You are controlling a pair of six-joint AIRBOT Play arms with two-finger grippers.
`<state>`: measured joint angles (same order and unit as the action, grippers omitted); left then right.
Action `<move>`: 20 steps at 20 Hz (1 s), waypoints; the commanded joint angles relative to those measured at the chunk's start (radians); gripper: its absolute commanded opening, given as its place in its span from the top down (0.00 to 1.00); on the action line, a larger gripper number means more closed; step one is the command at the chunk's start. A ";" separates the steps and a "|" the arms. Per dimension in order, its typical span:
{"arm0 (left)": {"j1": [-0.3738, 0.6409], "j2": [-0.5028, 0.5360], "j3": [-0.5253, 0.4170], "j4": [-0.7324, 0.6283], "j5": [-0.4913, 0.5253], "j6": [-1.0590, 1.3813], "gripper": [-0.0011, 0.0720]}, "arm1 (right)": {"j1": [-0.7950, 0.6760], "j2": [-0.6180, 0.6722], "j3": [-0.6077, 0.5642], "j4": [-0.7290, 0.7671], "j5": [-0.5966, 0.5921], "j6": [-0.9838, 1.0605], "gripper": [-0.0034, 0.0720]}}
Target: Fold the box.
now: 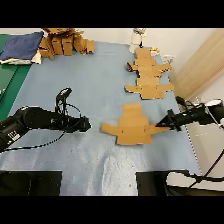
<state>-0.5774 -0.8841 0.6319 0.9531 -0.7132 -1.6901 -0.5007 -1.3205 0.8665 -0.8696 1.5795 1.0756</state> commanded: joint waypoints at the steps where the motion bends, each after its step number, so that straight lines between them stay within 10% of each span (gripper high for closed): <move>1: 0.025 0.001 0.001 -0.014 -0.061 0.032 0.42 | 0.182 0.066 -0.097 0.039 -0.124 -0.048 0.95; 5: 0.167 -0.005 0.001 -0.050 -0.132 0.142 0.42 | 0.352 0.179 -0.283 0.095 -0.423 -0.126 0.95; 9: 0.354 -0.080 0.001 -0.357 -0.193 0.437 0.42 | 0.504 0.283 -0.456 0.264 -0.656 -0.237 0.95; 20: 0.522 -0.439 0.007 -0.604 -0.360 0.780 0.31 | 0.816 0.335 -0.504 0.328 -0.841 -0.256 0.95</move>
<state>-0.0742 -1.2606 0.6357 0.3801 -1.0492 -0.9760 0.2558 -0.9901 0.3679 -0.5522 0.7948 0.8227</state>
